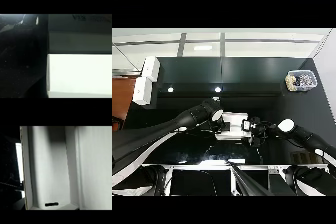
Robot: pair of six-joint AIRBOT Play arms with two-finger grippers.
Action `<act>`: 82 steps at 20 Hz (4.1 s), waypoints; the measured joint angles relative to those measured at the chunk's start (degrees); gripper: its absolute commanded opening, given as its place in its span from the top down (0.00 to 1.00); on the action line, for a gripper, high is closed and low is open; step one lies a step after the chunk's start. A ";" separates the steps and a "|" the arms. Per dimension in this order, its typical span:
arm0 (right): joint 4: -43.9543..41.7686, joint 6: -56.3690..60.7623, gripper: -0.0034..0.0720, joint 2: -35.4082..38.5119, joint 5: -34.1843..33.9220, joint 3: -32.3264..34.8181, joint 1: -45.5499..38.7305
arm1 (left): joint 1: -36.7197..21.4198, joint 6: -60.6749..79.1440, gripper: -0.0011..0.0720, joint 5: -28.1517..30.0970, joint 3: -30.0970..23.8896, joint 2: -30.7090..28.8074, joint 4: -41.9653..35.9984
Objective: Fold the box and place the chain.
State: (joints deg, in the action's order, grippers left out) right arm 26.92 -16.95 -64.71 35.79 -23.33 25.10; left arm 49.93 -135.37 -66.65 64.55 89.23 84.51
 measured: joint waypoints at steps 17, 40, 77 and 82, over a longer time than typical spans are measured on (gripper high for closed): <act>14.32 10.84 0.02 5.77 2.08 -1.60 -0.44 | -0.11 0.42 0.94 -2.82 2.64 0.46 4.96; -2.69 11.82 0.65 2.82 -0.90 -1.55 2.38 | -0.15 0.42 0.94 -2.89 2.64 1.09 3.67; 0.37 74.73 0.93 -1.36 25.16 4.76 -31.76 | -0.13 0.33 0.94 -2.29 2.64 1.14 3.50; -4.48 70.84 0.19 -3.15 28.81 1.20 -29.46 | -0.13 0.26 0.94 -2.29 2.64 1.14 3.50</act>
State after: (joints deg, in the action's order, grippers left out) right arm 22.44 53.89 -67.85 64.60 -22.13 -4.36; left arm 49.80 -135.11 -68.95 67.20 90.37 88.01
